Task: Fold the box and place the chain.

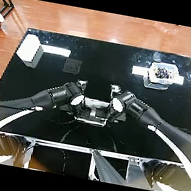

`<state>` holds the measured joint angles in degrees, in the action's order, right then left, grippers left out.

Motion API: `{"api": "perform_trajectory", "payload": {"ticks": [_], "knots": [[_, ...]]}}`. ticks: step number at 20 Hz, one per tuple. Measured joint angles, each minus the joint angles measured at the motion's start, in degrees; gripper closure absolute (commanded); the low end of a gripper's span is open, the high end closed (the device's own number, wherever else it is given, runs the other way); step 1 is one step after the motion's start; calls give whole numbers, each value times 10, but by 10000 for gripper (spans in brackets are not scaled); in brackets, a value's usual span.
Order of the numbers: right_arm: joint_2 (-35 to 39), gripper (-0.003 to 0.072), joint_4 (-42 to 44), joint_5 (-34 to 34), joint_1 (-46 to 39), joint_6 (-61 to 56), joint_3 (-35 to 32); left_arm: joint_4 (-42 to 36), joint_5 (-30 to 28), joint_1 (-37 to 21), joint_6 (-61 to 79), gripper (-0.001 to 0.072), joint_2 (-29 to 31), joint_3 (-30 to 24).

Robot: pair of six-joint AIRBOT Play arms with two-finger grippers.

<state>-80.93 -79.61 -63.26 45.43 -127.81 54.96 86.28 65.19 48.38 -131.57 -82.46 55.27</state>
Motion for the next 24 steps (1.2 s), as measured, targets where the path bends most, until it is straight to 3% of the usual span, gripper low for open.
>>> {"api": "perform_trajectory", "payload": {"ticks": [6,7,8,10,11,14,20,21,22,24], "knots": [[-4,389,1,-4,0,-9,1,0,0,0,0,685,0,0],[-4,504,1,-4,0,-10,1,0,0,0,0,685,0,0],[-4,557,2,-3,0,-10,1,0,0,0,0,685,0,0],[-4,592,3,-1,1,-13,1,0,-2,0,0,685,0,0],[-4,662,3,0,1,-13,1,0,-2,0,0,685,0,0],[-4,663,1,0,1,-15,2,-2,-2,0,-2,685,0,0],[-5,654,-1,4,3,-10,7,-2,-2,0,-2,685,0,0],[-5,565,-1,4,3,-8,7,-1,-2,0,-2,685,0,0],[-5,404,-1,3,4,-2,7,0,-2,0,1,685,0,0],[-5,395,-2,2,4,3,8,2,-1,0,3,685,0,0]]}}
